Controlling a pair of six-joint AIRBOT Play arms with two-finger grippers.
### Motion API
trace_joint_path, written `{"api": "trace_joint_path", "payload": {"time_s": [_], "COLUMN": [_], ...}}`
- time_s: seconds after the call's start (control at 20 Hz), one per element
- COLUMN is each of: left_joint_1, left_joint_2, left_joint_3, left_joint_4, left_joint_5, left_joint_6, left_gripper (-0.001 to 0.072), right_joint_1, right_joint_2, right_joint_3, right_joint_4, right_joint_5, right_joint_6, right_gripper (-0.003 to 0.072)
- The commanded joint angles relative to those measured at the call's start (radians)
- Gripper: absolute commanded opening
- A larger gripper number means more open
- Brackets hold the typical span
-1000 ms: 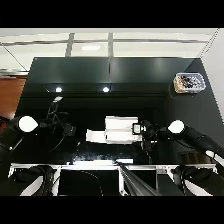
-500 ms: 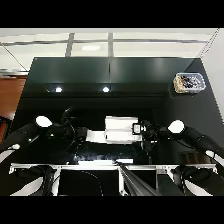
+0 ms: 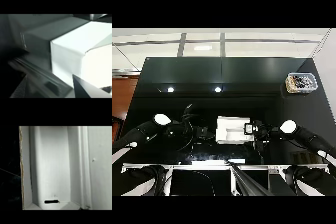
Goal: Fold the box and place the chain.
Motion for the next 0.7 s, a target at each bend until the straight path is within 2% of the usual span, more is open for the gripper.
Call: {"api": "trace_joint_path", "payload": {"time_s": [0.0,0.3,0.5,0.65], "left_joint_1": [-0.005,-0.025,-0.156,-0.237], "left_joint_2": [0.000,-0.001,-0.003,-0.003], "left_joint_3": [0.064,0.114,0.115,0.136], "left_joint_4": [-0.007,-0.008,0.003,0.088], "left_joint_5": [-0.038,-0.075,0.023,0.100], "left_joint_6": [0.036,0.034,0.017,-0.111], "left_gripper": [0.0648,0.0642,0.0624,0.0620], "right_joint_1": [0.000,0.000,0.000,0.000], "right_joint_2": [0.000,0.000,0.000,0.000], "right_joint_3": [0.001,0.001,0.001,0.001], "right_joint_4": [0.000,0.001,0.001,0.001], "right_joint_5": [0.001,0.001,0.000,0.000], "right_joint_6": [0.000,0.000,0.000,0.000], "right_gripper": [0.0236,0.0236,0.0236,0.0236]}}
